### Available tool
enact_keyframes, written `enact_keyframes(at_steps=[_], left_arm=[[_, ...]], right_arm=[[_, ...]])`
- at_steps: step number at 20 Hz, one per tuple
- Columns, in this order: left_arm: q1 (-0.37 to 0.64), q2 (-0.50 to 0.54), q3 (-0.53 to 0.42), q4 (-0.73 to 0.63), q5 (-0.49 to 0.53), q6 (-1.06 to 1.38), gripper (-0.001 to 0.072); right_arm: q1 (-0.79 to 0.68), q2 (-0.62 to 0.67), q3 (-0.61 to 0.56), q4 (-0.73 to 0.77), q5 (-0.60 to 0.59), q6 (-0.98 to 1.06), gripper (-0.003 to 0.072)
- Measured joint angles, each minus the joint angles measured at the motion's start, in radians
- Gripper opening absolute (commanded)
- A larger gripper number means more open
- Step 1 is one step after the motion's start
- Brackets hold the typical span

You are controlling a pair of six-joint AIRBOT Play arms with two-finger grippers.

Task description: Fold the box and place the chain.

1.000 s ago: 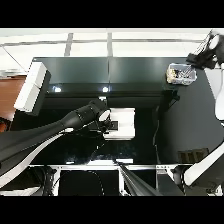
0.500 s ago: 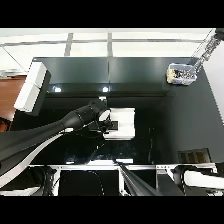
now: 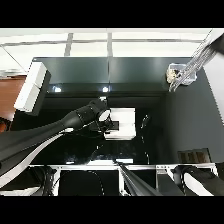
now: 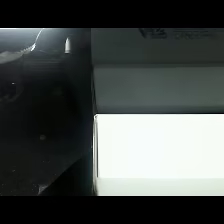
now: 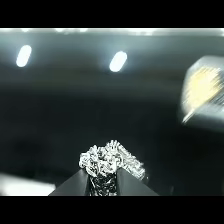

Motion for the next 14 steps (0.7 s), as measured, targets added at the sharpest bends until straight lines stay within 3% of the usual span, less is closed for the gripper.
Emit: enact_keyframes(at_steps=[5, 14], left_arm=[[0.0, 0.0, 0.0, 0.0, 0.009, 0.0, 0.0028], [0.0, 0.0, 0.0, 0.003, 0.011, 0.0, 0.0028]], right_arm=[[0.152, 0.075, -0.205, 0.195, 0.092, -0.019, 0.0011], [0.399, 0.092, -0.553, 0.321, -0.218, -0.027, 0.0012]])
